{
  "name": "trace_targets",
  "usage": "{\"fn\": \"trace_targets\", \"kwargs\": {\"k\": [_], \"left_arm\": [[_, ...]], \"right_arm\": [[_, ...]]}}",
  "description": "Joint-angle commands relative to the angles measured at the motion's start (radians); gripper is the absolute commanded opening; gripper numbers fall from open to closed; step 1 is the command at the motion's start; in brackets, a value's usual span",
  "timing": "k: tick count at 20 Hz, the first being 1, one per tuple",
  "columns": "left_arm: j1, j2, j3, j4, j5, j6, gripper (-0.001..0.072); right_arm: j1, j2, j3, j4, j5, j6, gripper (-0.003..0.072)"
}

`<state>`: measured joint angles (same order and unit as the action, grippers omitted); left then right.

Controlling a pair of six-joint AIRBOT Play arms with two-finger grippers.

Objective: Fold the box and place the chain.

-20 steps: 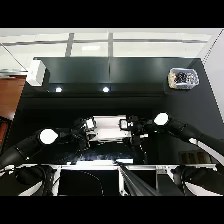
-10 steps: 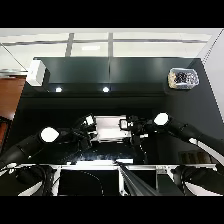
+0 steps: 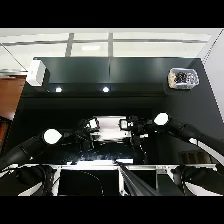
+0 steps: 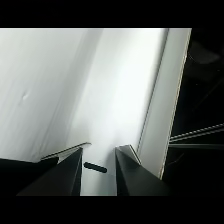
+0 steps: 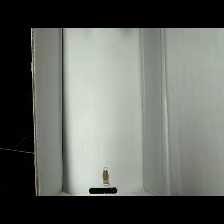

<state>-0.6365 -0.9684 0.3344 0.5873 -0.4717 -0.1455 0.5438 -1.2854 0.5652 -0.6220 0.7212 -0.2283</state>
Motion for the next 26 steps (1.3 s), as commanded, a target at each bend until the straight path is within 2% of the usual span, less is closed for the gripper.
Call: {"fn": "trace_targets", "kwargs": {"k": [1,2,5,6,7,8,10,11,13,14,15,16,17,18,20,23,26], "left_arm": [[-0.011,-0.001,0.001,0.0,0.021,0.006,0.0258],[-0.011,-0.001,0.001,0.0,0.038,0.008,0.0301],[-0.011,-0.001,0.001,0.007,0.069,0.008,0.0306],[-0.011,-0.001,0.001,0.007,0.068,0.008,0.0342],[-0.011,-0.001,0.001,0.007,0.068,0.01,0.0417],[-0.011,-0.001,0.001,0.008,0.067,0.012,0.0446],[-0.011,-0.001,0.001,0.016,0.067,0.012,0.0444],[-0.011,-0.001,0.001,0.019,0.067,0.012,0.0442],[-0.011,0.0,0.001,0.019,0.068,0.012,0.0245],[-0.011,0.0,0.001,0.019,0.068,0.012,0.0278],[-0.011,0.0,0.001,0.019,0.068,0.012,0.0415],[-0.011,0.0,0.001,0.019,0.068,0.012,0.0449],[-0.011,0.0,0.001,0.019,0.068,0.012,0.0449],[-0.011,0.0,0.001,0.019,0.067,0.011,0.0426],[-0.01,0.009,0.001,0.019,0.064,0.01,0.0034],[0.043,0.084,0.001,0.079,0.068,-0.13,0.0029],[0.205,0.199,0.001,0.137,0.008,-0.357,0.0027]], "right_arm": [[0.001,0.0,0.0,0.001,0.0,0.001,0.0358],[0.001,0.0,0.0,0.001,0.0,0.001,0.0358],[0.001,0.0,0.0,0.001,0.0,0.001,0.0358],[0.001,0.0,0.0,0.001,0.0,0.001,0.0358],[0.001,0.0,0.0,0.001,0.0,0.001,0.0358],[0.001,0.0,0.0,0.001,0.0,0.001,0.0358],[0.001,0.0,0.0,0.001,0.0,0.001,0.0358],[0.001,0.0,0.0,0.001,0.0,0.001,0.0358],[0.001,0.0,0.0,0.001,0.0,0.001,0.0358],[0.001,0.0,0.0,0.001,0.0,0.001,0.0358],[0.001,0.0,0.0,0.001,0.0,0.001,0.0358],[0.001,0.0,0.0,0.001,0.0,0.001,0.0358],[0.001,0.0,0.0,0.001,0.0,0.001,0.0358],[0.001,0.0,0.0,0.001,0.0,0.001,0.0358],[0.001,0.0,0.0,0.001,0.0,0.001,0.0358],[0.001,0.0,0.0,0.001,0.0,0.001,0.0358],[0.001,0.0,0.0,0.001,0.0,0.001,0.0358]]}}
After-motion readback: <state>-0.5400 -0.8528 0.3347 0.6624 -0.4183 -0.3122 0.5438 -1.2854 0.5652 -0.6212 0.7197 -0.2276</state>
